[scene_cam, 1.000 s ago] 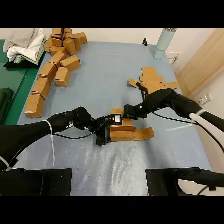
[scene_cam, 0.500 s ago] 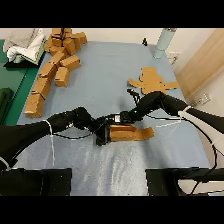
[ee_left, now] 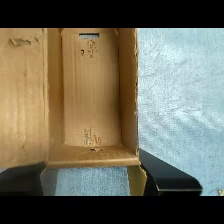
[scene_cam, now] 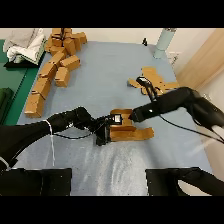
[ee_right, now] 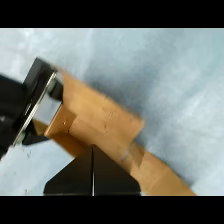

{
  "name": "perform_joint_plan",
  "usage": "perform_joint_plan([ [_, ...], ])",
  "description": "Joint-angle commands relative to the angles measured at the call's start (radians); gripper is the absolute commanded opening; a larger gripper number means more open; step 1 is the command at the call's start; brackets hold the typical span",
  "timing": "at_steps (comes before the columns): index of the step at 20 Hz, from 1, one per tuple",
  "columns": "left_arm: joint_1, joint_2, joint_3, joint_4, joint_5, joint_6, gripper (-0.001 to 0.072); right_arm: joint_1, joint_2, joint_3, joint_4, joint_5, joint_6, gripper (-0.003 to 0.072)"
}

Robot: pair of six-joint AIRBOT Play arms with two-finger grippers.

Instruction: Fold the box.

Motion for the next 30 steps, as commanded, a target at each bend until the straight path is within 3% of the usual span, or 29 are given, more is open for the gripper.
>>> perform_joint_plan([
  [1,0.000,0.001,0.001,0.000,0.000,0.000,0.0396,0.006,0.207,-0.123,-0.026,-0.076,-0.094,0.0005],
  [2,0.000,0.001,0.001,0.000,0.000,0.000,0.0396,0.006,0.243,-0.164,-0.034,-0.083,-0.172,0.0007],
  [3,0.000,0.001,0.001,0.000,0.000,0.000,0.0396,0.005,0.266,-0.203,-0.053,-0.079,-0.244,0.0114],
  [4,0.000,0.001,0.001,0.000,0.000,0.000,0.0396,0.005,0.270,-0.228,-0.082,-0.077,-0.309,0.0361],
  [5,0.000,0.001,0.001,0.000,0.000,0.000,0.0396,0.005,0.260,-0.247,-0.127,-0.074,-0.367,0.0442],
  [7,0.000,0.001,0.001,0.000,0.000,0.000,0.0396,0.005,0.226,-0.265,-0.204,-0.032,-0.449,0.0442],
  [12,0.000,0.001,0.001,0.000,0.000,0.000,0.0396,0.005,0.085,-0.269,-0.228,0.198,-0.732,0.0442],
  [20,0.000,0.001,0.001,0.000,0.000,0.000,0.0396,0.005,-0.033,-0.269,-0.056,0.248,-1.002,0.0440],
  [21,0.000,0.001,0.001,0.000,0.000,0.000,0.0396,0.006,-0.036,-0.269,-0.021,0.244,-1.024,0.0383],
  [22,0.000,0.001,0.001,0.000,0.000,0.000,0.0396,0.006,-0.036,-0.269,0.006,0.231,-1.035,0.0253],
  [23,0.000,0.001,0.001,0.000,0.000,0.000,0.0396,0.006,-0.036,-0.269,0.019,0.225,-1.038,0.0217],
  [26,0.000,0.001,0.001,0.000,0.000,0.000,0.0396,0.006,-0.040,-0.269,0.063,0.229,-1.074,0.0154],
  [30,0.000,0.001,0.001,0.000,0.000,0.000,0.0396,0.018,-0.058,-0.269,0.083,0.240,-1.106,0.0153],
])
